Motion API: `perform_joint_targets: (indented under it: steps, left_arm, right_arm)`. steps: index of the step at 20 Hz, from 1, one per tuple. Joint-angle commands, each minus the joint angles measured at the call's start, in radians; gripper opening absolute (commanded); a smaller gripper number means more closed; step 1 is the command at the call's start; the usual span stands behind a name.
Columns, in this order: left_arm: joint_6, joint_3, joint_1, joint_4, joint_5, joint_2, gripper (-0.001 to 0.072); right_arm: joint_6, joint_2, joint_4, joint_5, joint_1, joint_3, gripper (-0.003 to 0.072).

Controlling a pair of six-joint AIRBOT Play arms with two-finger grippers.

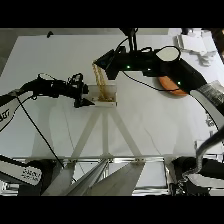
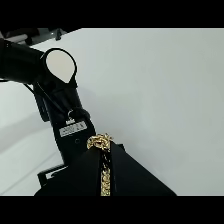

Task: Fold the box and place the chain.

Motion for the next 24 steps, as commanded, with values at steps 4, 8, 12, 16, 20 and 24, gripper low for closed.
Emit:
perform_joint_targets:
  steps: [4,8,12,16,20,24]
  left_arm:
    - [0.0,0.001,0.0,0.0,0.0,0.0,0.0375]
    - [0.0,0.001,0.0,0.0,0.0,0.0,0.0375]
    - [0.0,0.001,0.0,0.0,0.0,0.0,0.0375]
    - [0.0,0.001,0.0,0.0,0.0,0.0,0.0375]
    - [0.0,0.001,0.0,0.0,0.0,0.0,0.0375]
    - [0.0,0.001,0.0,0.0,0.0,0.0,0.0375]
  right_arm:
    - [0.011,-0.042,-0.135,0.023,0.001,0.001,0.0015]
    - [0.013,-0.046,-0.318,0.086,-0.003,0.001,0.0261]
    - [0.068,-0.059,-0.322,0.093,-0.035,0.028,0.0264]
    - [0.142,-0.142,-0.322,0.197,-0.059,0.104,0.0321]
    - [0.138,-0.173,-0.334,0.314,-0.058,0.104,0.0321]
    - [0.191,-0.162,-0.443,0.475,-0.044,0.102,0.032]
